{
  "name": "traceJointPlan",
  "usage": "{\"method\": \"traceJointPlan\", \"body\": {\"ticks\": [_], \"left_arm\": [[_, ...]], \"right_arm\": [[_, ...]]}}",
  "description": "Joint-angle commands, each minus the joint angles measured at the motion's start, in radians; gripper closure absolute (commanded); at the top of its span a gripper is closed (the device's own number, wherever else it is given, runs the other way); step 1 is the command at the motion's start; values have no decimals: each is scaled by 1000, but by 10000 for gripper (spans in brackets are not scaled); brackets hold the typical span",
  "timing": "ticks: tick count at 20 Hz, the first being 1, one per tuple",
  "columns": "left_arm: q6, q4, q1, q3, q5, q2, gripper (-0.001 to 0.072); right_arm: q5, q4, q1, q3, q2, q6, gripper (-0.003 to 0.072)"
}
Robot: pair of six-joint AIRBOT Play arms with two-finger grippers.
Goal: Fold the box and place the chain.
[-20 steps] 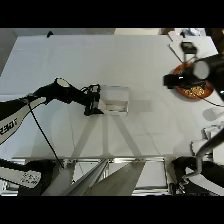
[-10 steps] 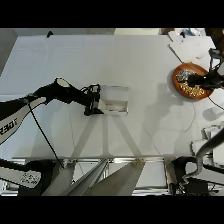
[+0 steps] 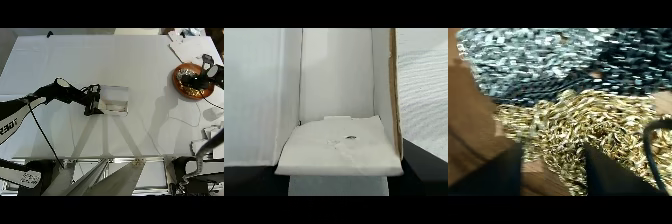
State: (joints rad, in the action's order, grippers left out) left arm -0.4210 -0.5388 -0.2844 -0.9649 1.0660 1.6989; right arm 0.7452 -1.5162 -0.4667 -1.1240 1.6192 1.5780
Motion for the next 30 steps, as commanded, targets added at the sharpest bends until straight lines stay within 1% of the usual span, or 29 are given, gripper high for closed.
{"method": "traceJointPlan", "body": {"ticks": [1, 2, 3, 6, 9, 14, 17, 20, 23, 26, 30], "left_arm": [[0, 0, 0, 0, 0, -1, 371], [0, 0, 0, 0, 0, -1, 371], [0, 0, 0, 0, 0, -1, 371], [0, 0, 0, 0, 0, -1, 371], [0, 0, 0, 0, 0, -1, 371], [0, 0, 0, 0, 0, -1, 371], [0, 0, 0, 0, 0, -1, 371], [0, 0, 0, 0, 0, -1, 371], [0, 0, 0, 0, 0, -1, 371], [0, 0, 0, 0, 0, -1, 371], [0, 0, 0, 0, 0, -1, 371]], "right_arm": [[43, 6, -2, 0, 20, -2, 500], [61, 6, -2, 0, 19, -11, 610], [79, 6, -2, 0, 16, -13, 673], [110, 5, -2, 0, -14, -13, 673], [110, 5, -2, 0, -93, -28, 674], [134, 5, 8, 0, -294, -257, 674], [192, 6, 11, 0, -404, -298, 675], [284, 29, 21, 2, -471, -305, 676], [356, 31, 101, 20, -505, -305, 676], [427, 29, 231, 40, -506, -304, 677], [444, 29, 415, 42, -506, -300, 677]]}}
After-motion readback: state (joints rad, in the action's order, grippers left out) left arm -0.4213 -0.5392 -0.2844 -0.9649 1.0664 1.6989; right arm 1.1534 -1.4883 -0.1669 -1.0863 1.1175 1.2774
